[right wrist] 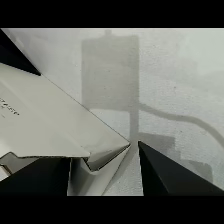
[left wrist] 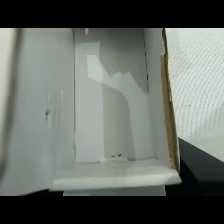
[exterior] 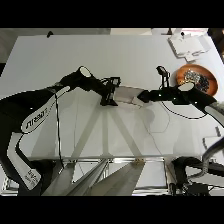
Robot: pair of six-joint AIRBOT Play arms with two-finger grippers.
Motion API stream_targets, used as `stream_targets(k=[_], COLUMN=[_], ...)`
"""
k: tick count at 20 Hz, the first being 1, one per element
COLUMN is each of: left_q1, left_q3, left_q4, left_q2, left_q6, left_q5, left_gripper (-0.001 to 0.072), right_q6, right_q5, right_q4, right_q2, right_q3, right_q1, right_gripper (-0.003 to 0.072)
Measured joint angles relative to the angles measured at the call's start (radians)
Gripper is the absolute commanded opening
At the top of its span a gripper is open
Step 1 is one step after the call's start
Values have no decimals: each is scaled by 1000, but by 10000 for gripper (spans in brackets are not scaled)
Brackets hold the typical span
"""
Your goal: Fold the box and place the chain.
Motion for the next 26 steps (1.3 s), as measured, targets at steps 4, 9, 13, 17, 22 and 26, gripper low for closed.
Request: stream_targets(k=[4,9,13,17,22,26], left_q1=[0,0,0,0,0,0], left_q3=[0,0,0,0,0,0], left_q4=[0,2,1,0,0,0], left_q2=[0,0,0,0,0,0], left_q6=[0,1,1,0,0,0], left_q5=[0,-4,-3,-1,0,0], left_gripper=[151,151,151,151,151,151], right_q6=[13,117,343,624,862,980], right_q5=[35,18,-13,-34,-47,-44], right_q4=[19,-64,-285,-533,-663,-714], right_q2=[8,28,35,36,26,4], right_q3=[0,1,18,65,111,121], right_q1=[6,51,125,195,252,293], right_gripper=[461,411,412,412,453,338])
